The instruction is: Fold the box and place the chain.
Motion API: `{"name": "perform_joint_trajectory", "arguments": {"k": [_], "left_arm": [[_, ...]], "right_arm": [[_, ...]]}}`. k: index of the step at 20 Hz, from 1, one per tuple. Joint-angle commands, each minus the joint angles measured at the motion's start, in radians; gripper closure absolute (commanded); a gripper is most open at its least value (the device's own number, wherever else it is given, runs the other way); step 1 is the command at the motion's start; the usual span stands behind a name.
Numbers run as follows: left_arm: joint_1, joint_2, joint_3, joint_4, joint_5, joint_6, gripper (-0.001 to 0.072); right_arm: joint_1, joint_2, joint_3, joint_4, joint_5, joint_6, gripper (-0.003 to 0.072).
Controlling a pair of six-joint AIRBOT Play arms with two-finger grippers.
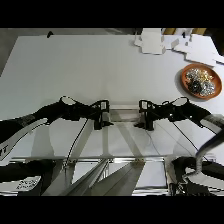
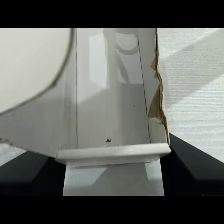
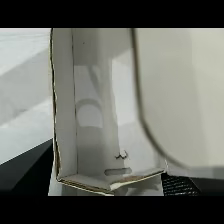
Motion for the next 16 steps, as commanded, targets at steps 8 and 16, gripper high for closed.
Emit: {"name": "perform_joint_trajectory", "arguments": {"k": [8, 16], "left_arm": [[0.0, 0.0, 0.0, 0.003, -0.006, 0.0, 0.0367], [0.0, 0.0, 0.0, 0.003, -0.006, 0.0, 0.0367]], "right_arm": [[0.0, 0.193, 0.0, -0.28, 0.001, 0.286, -0.0007], [0.0, 0.341, 0.0, -0.48, 0.078, 0.514, 0.0046]]}}
